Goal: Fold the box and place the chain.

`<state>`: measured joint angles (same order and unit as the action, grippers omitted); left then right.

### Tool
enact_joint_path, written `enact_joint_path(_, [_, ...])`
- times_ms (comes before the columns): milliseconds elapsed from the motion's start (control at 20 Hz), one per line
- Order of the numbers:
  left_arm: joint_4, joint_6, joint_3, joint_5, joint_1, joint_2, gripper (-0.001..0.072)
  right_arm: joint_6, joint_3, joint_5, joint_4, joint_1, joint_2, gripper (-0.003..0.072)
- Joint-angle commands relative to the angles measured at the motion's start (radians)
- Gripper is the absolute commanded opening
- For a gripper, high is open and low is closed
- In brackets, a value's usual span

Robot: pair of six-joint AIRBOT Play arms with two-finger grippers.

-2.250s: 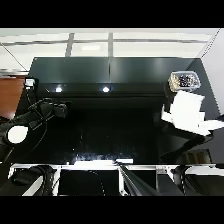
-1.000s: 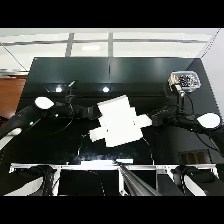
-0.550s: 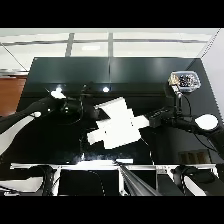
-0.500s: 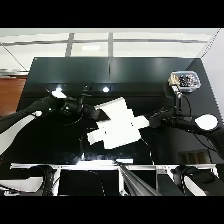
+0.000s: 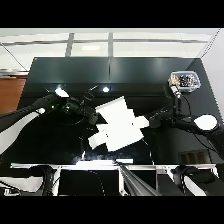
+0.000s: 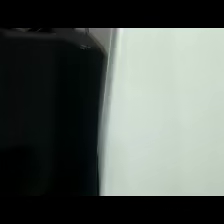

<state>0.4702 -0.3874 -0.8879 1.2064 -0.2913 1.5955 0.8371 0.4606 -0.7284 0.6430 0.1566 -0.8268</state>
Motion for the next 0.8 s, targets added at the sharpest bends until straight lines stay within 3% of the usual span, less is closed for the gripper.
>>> enact_joint_path(0, [0.007,0.048,-0.002,0.002,0.000,-0.002,0.0027,0.000,0.034,-0.046,0.100,-0.018,0.001,0.0636])
enact_joint_path(50, [0.020,0.048,-0.002,-0.002,0.000,-0.010,0.0026,0.000,0.072,-0.097,0.164,-0.034,0.001,0.0681])
enact_joint_path(150, [0.067,0.047,-0.002,-0.031,-0.013,-0.043,0.0025,-0.004,0.169,-0.199,0.301,-0.061,0.001,0.0680])
enact_joint_path(300, [0.149,0.055,-0.001,-0.166,-0.082,-0.126,0.0024,-0.116,0.248,-0.292,0.374,-0.065,0.001,0.0679])
enact_joint_path(400, [0.154,0.226,-0.001,-0.233,-0.153,-0.166,0.0025,-0.220,0.237,-0.315,0.364,-0.051,-0.002,0.0678])
enact_joint_path(550, [0.155,0.463,-0.001,-0.325,-0.241,-0.174,0.0026,-0.364,0.157,-0.259,0.283,-0.011,-0.003,0.0677])
enact_joint_path(750, [0.207,0.467,-0.001,-0.452,-0.288,-0.171,0.0028,-0.503,0.031,-0.176,0.270,0.053,-0.003,0.0677])
